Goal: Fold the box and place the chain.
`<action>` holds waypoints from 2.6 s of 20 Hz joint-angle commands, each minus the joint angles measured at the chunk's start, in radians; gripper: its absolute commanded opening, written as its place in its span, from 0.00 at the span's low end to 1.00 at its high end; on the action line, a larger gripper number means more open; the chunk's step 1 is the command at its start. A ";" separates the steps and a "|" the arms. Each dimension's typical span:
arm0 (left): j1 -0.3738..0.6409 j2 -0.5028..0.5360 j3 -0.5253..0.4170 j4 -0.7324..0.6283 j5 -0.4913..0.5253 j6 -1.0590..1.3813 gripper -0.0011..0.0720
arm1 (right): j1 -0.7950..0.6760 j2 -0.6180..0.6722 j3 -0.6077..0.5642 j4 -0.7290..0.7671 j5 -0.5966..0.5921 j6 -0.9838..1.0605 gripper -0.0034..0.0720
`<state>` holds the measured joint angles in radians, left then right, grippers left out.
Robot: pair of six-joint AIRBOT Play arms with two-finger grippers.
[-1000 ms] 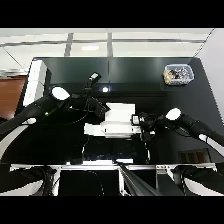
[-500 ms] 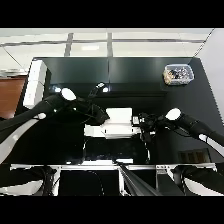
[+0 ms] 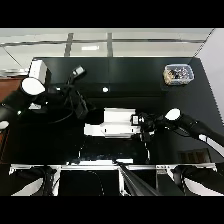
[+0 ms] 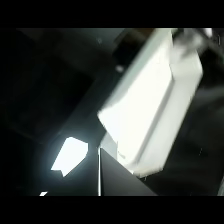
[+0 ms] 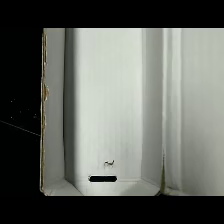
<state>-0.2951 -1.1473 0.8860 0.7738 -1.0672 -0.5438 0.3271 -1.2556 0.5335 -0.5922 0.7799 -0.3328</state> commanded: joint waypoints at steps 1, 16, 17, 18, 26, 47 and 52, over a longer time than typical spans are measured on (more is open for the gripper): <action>-0.022 0.047 -0.126 0.064 0.023 0.283 0.35 | 0.000 0.000 0.001 0.000 -0.002 0.001 0.45; -0.235 -0.115 -0.209 -0.035 0.269 0.641 0.63 | 0.000 0.000 0.001 0.000 -0.002 0.001 0.45; -0.235 -0.114 -0.209 -0.056 0.271 0.641 0.42 | 0.000 0.000 0.001 0.000 -0.002 0.000 0.45; -0.235 -0.114 -0.209 -0.074 0.275 0.642 0.23 | 0.000 0.000 0.001 0.000 -0.002 0.000 0.45; -0.243 -0.164 -0.209 -0.257 0.271 0.641 0.26 | 0.000 0.000 0.001 0.000 -0.002 0.000 0.45; -0.113 0.083 -0.122 0.399 0.104 -0.305 0.05 | 0.000 0.000 0.001 0.000 -0.002 0.001 0.45; 0.232 0.072 -0.169 0.453 -0.173 -0.958 0.05 | 0.000 0.000 0.001 0.000 -0.002 0.001 0.45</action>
<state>-0.2371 -1.0710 0.7429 1.1892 -1.0676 -1.1320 0.3271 -1.2556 0.5335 -0.5919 0.7773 -0.3317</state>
